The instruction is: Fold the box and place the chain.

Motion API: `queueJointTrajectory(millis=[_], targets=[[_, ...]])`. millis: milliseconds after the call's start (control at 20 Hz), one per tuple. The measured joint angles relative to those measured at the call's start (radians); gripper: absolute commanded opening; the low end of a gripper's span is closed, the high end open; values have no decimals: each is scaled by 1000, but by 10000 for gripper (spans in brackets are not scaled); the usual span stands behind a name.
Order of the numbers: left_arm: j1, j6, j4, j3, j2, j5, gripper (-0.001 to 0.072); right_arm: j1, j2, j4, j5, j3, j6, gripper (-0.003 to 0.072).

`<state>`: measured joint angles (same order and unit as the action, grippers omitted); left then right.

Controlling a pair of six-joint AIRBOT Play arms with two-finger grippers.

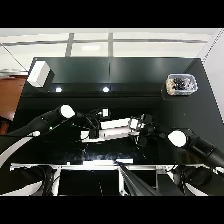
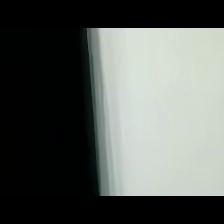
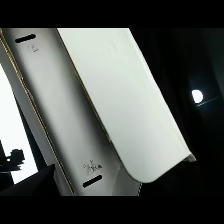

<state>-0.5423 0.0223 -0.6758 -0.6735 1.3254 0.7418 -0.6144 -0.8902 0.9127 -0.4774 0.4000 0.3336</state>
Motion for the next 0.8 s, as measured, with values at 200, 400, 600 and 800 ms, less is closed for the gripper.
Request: queueJointTrajectory(millis=[200, 400, 600, 800], targets=[[0, 0, 0, 0, 0, 0, 31, 31, 0, -45, -36, 0, -6, 720], [0, 0, 0, 0, 0, 0, 31, 78, -3, -127, -72, 5, -92, 720], [0, 0, 0, 0, 0, -1, 30, 119, -13, -229, -121, 11, -220, 720], [0, 0, 0, 0, 0, -2, 31, 135, -52, -320, -148, 13, -362, 720]])
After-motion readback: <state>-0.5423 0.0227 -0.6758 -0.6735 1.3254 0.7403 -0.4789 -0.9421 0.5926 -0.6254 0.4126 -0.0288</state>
